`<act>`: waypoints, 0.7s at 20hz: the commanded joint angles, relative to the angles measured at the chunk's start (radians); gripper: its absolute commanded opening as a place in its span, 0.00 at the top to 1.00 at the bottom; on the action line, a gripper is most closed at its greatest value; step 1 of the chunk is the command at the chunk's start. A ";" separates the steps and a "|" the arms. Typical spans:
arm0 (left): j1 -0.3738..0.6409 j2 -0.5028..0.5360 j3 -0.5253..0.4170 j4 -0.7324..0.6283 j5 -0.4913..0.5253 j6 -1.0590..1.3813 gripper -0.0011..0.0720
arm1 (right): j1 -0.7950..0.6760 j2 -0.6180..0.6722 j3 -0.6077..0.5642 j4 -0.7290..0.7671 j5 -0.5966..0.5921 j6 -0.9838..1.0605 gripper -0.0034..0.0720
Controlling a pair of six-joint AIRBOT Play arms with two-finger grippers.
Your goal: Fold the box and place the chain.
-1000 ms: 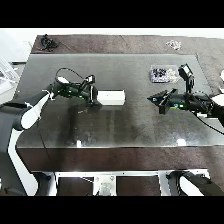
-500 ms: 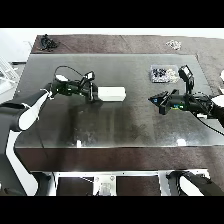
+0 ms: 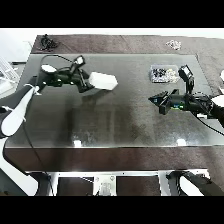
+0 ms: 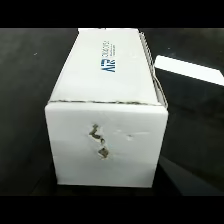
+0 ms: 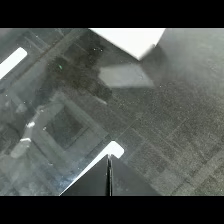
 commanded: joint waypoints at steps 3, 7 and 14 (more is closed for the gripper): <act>0.164 0.021 -0.004 0.010 -0.085 -0.081 0.97 | -0.001 0.001 0.000 0.002 -0.021 0.004 0.94; 0.279 0.037 -0.006 0.013 -0.111 -0.099 0.97 | 0.000 0.001 0.000 0.002 -0.042 0.004 0.94; 0.496 0.118 -0.006 0.011 0.083 -0.156 0.97 | 0.000 -0.002 -0.006 0.010 -0.088 0.005 0.94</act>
